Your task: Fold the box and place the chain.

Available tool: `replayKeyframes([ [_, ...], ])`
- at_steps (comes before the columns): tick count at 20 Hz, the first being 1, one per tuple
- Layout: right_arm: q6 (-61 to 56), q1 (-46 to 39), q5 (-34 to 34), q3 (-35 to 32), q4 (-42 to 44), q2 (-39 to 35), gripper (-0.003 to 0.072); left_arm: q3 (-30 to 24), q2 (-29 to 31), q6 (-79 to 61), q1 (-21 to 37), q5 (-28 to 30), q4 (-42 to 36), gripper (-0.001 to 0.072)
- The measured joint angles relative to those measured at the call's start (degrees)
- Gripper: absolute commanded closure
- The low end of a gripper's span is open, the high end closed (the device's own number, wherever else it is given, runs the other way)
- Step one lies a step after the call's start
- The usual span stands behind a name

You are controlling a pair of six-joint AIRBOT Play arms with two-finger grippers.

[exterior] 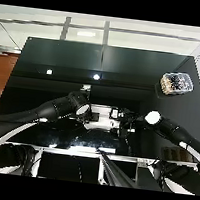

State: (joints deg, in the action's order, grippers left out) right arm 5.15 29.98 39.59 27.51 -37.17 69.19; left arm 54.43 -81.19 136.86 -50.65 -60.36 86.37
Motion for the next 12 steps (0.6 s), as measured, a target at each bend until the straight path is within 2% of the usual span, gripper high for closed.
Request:
replayKeyframes([
  [4,0.0,0.0,0.0,0.0,0.0,0.0,0.0217,0.0,0.0,-0.2,0.0,-0.1,0.0,0.063],
  [7,-0.2,0.0,-0.1,0.0,0.2,0.0,0.0217,0.0,0.0,-0.3,0.0,-0.5,-0.6,0.0373],
  [12,-0.1,0.0,-0.1,0.0,0.1,0.0,0.0217,0.0,0.0,-0.3,0.3,-2.5,-0.1,0.0363],
])
